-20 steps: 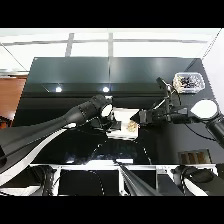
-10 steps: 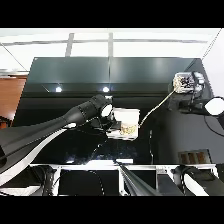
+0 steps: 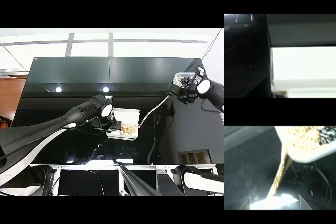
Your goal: Fold the box and place the chain.
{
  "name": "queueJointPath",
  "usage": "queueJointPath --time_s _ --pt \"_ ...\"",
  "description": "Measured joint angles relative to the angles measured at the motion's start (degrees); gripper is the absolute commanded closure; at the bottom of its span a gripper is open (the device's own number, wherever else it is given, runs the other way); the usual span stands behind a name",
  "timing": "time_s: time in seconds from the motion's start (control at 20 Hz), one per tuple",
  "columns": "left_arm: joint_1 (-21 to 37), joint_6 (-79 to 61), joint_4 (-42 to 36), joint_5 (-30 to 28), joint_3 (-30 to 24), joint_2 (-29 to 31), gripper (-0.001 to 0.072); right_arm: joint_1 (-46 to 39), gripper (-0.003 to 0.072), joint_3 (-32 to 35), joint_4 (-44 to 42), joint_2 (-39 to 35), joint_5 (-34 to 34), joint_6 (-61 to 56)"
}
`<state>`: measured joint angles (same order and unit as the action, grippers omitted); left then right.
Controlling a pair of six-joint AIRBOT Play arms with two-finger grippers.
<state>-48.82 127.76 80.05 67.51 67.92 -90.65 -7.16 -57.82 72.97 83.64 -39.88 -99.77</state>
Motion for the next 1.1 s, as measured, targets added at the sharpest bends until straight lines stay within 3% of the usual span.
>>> queueJointPath --time_s 0.1,0.2,0.25,0.3,0.6,0.85,1.1 --pt "0.0 0.0 0.0 0.0 0.0 0.0 0.0681 -0.2 0.0026 -4.8 -0.6 4.7 -1.9 -0.3" --pt "0.0 0.0 0.0 0.0 0.0 0.0 0.0681 -0.4 0.0222 -7.8 -0.8 7.5 -2.8 -1.1" --pt "0.0 0.0 0.0 0.0 0.0 0.0 0.0681 -0.5 0.0465 -8.8 -0.8 8.3 -2.7 -1.5" --pt "0.0 0.0 0.0 0.0 0.0 0.0 0.0681 -0.7 0.0659 -9.5 -0.8 9.0 -2.9 -1.7" --pt "0.0 0.0 0.0 0.0 0.0 0.0 0.0681 -0.7 0.0669 -11.1 -0.9 6.5 -11.8 8.4" --pt "0.0 0.0 0.0 0.0 0.0 0.0 0.0681 0.8 0.0669 -10.9 -1.2 -10.8 -22.8 18.8" --pt "0.0 0.0 0.0 0.0 0.0 0.0 0.0681 2.0 0.0669 -10.7 -7.6 -29.2 -28.3 21.7"
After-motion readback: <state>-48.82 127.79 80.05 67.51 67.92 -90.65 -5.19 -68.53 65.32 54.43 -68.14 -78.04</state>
